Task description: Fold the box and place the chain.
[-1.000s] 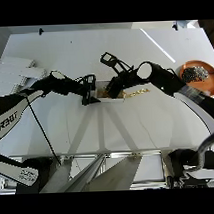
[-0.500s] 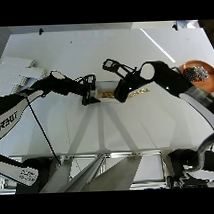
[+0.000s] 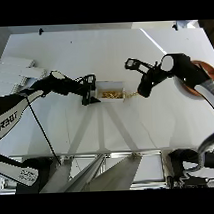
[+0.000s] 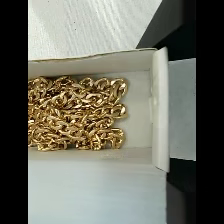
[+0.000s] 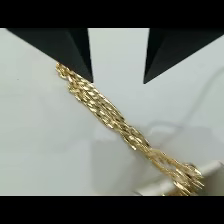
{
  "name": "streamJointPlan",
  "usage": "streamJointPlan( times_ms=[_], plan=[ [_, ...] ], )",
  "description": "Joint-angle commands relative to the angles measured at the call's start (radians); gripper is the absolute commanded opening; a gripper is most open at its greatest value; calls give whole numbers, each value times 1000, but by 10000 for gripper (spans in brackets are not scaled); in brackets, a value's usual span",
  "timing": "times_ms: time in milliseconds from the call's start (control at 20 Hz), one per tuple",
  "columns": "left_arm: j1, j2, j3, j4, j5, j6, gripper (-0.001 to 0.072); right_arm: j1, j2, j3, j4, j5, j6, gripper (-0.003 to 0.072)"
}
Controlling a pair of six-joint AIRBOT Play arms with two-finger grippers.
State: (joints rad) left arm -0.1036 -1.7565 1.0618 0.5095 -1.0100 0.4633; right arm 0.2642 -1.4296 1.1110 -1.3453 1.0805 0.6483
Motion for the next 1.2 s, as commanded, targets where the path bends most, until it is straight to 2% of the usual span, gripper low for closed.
streamJointPlan(
  times_ms=[0, 200, 350, 450, 500, 550, 600, 650, 850, 1150],
  plan=[
    [0, 0, 0, 0, 0, 0, 88, -48, -79, -5, -28, -28, -84, 432],
    [0, 0, 0, 0, 0, 0, 88, -45, -159, -5, -42, -90, -103, 427],
    [0, 0, 0, 0, 0, 0, 88, -45, -179, -5, -42, -102, -100, 391],
    [0, 0, 0, 0, 0, 0, 88, -45, -181, -5, -42, -102, -97, 293],
    [0, 0, 0, 0, 0, 0, 88, -45, -181, -5, -42, -103, -96, 288],
    [0, 0, 0, 0, 0, 0, 88, -42, -181, -5, -42, -103, -90, 217],
    [0, 0, 0, 0, 0, 0, 88, -36, -180, -5, -46, -96, -63, 37],
    [0, 0, 0, 0, 0, 0, 88, -27, -180, -5, -47, -87, -37, 14],
    [0, 0, 0, 0, 0, 0, 88, 32, -148, -4, -44, -82, 37, 14],
    [0, 0, 0, 0, 0, 0, 88, 136, 3, -2, 35, -151, 88, 14]
  ],
)
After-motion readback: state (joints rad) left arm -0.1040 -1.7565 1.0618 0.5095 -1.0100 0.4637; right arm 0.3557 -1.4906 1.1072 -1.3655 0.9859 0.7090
